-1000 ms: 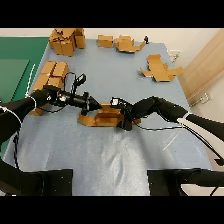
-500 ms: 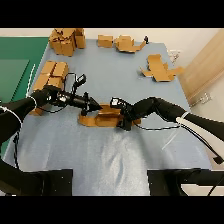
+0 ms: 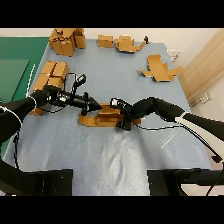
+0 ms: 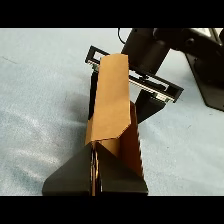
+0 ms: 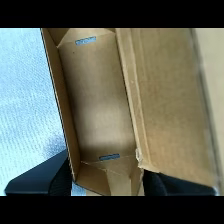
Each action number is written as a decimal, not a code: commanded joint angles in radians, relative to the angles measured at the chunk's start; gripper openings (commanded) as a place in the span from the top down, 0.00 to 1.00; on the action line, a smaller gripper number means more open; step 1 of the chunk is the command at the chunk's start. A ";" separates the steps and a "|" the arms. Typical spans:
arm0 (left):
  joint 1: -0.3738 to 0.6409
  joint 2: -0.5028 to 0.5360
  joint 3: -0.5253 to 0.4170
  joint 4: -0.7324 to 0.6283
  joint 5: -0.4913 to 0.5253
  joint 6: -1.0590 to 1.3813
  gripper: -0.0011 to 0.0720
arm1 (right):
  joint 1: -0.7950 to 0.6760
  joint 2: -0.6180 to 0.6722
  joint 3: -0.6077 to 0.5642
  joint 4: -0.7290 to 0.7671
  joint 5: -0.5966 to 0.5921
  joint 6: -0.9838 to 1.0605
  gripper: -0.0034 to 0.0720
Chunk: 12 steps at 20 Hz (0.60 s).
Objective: Fold the box.
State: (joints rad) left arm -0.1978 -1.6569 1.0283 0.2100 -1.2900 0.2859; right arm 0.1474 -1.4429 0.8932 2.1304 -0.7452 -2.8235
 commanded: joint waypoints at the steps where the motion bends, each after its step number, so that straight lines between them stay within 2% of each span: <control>1: 0.000 0.000 0.001 0.000 0.014 0.000 0.96 | 0.001 -0.001 -0.001 -0.003 -0.014 -0.012 0.29; 3: 0.006 0.001 0.001 0.000 0.066 -0.041 0.96 | 0.001 -0.001 -0.001 -0.004 -0.020 -0.012 0.29; 4: 0.017 0.002 0.004 0.000 0.089 -0.070 0.88 | 0.000 -0.001 -0.001 -0.006 -0.024 -0.012 0.29; 5: 0.035 0.002 0.010 -0.002 0.091 -0.085 0.63 | 0.000 -0.001 -0.001 -0.011 -0.024 -0.012 0.29; 6: 0.058 0.003 0.018 0.002 0.080 -0.101 0.70 | 0.000 -0.001 -0.001 -0.016 -0.024 -0.012 0.29; 7: 0.091 0.012 0.023 0.018 0.047 -0.104 0.84 | 0.000 -0.001 -0.001 -0.017 -0.024 -0.012 0.29; 8: 0.124 0.025 0.028 0.048 0.003 -0.129 0.94 | 0.000 -0.001 -0.001 -0.018 -0.025 -0.012 0.29; 12: 0.229 0.131 0.007 0.234 -0.163 -0.278 0.97 | 0.000 -0.001 -0.001 -0.019 -0.024 -0.012 0.29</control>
State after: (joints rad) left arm -0.0315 -1.5860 1.0458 0.3305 -1.3392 0.1055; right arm 0.1474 -1.4433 0.8925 2.1162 -0.7620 -2.8365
